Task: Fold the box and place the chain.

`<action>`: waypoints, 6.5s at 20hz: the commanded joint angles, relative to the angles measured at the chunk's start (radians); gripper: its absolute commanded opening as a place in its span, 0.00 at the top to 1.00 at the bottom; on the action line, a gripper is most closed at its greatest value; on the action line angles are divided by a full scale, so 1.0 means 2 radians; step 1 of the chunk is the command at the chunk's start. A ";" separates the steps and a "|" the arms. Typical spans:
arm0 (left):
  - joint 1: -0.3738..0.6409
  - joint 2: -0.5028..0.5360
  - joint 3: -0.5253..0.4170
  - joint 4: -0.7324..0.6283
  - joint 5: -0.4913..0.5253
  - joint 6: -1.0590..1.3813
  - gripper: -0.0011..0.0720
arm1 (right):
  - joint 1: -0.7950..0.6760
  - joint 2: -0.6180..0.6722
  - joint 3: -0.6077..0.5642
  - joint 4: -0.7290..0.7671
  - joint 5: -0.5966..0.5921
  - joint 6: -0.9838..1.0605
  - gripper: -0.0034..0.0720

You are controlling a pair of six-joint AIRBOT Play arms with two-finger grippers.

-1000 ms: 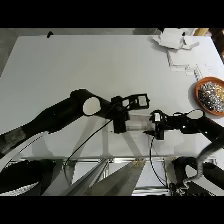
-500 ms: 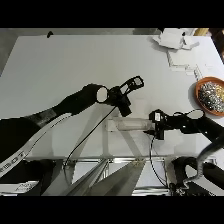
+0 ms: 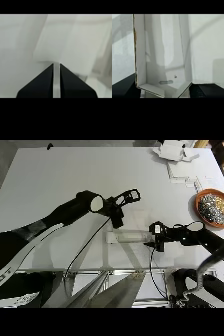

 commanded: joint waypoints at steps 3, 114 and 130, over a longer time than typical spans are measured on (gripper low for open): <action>0.016 0.045 -0.045 0.026 -0.104 0.035 0.69 | 0.000 0.000 0.000 0.001 0.001 0.000 0.21; -0.047 0.046 -0.139 -0.099 0.071 -0.452 0.51 | 0.000 0.000 0.000 0.001 0.001 0.000 0.21; -0.098 -0.093 0.049 0.121 -0.126 -0.743 0.62 | 0.000 0.000 0.000 0.000 0.001 0.000 0.21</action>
